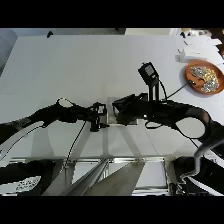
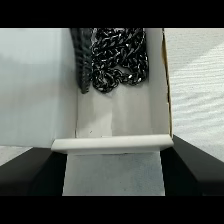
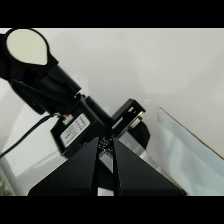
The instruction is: Fold the box and place the chain.
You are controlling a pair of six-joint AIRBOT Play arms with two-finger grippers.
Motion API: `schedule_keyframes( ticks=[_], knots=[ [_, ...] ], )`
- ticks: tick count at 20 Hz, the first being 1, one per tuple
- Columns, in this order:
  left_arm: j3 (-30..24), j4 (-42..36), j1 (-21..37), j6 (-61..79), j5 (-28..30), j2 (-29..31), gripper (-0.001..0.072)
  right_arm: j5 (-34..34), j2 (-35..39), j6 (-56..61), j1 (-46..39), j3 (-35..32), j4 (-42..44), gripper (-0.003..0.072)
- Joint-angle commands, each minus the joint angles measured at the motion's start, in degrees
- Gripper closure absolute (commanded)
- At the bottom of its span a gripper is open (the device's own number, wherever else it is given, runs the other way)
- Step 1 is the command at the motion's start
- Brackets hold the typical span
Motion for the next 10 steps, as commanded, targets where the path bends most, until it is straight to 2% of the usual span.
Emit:
schedule_keyframes(
  ticks=[1,5,10],
  knots=[
    [0.0,0.0,0.0,0.0,0.0,0.0,0.0484,-6.1,-3.3,0.0,0.3,0.1,2.6,0.0672],
    [0.0,0.0,0.0,0.0,0.0,0.0,0.0484,-10.1,-4.3,0.0,0.3,0.1,4.7,0.0672],
    [0.0,0.0,0.0,0.0,0.0,0.0,0.0484,-11.9,-4.2,0.0,0.3,0.1,9.3,0.0672]
  ],
)
